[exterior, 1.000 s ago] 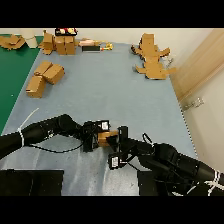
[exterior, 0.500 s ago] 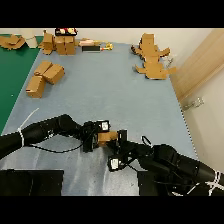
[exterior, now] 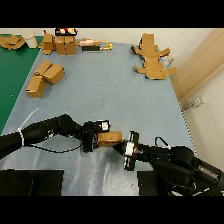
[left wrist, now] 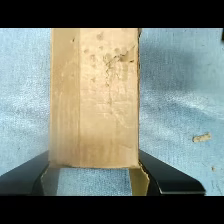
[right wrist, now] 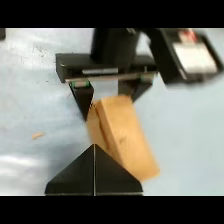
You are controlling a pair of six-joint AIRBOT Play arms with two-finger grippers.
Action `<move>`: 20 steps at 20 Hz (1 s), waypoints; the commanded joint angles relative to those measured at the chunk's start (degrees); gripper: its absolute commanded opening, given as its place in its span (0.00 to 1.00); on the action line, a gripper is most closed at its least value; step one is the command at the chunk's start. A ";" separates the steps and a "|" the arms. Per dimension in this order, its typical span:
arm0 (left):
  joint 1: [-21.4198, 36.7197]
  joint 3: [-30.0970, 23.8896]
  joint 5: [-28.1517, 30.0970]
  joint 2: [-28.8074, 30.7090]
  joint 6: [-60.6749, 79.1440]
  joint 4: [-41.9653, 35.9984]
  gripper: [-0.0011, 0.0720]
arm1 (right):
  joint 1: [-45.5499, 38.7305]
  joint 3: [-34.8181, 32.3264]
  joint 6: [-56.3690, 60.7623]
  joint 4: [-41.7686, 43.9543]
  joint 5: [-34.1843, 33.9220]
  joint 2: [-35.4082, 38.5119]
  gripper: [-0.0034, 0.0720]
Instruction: Fold the box.
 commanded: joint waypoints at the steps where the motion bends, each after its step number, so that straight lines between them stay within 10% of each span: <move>1: 0.02 0.07 0.04 0.04 0.00 0.02 0.76 | -7.06 -0.52 51.87 4.74 -22.84 4.26 0.05; 4: 0.02 0.04 0.04 0.04 0.00 0.02 0.76 | -9.42 -3.34 56.57 11.30 -19.67 3.67 0.05; 9: 0.02 0.07 0.02 0.04 0.00 0.02 0.76 | -9.99 -5.81 56.52 20.74 14.60 1.25 0.05; 20: 0.02 0.04 0.02 0.04 0.00 0.02 0.76 | -6.93 -6.10 58.60 21.99 17.53 -6.34 0.05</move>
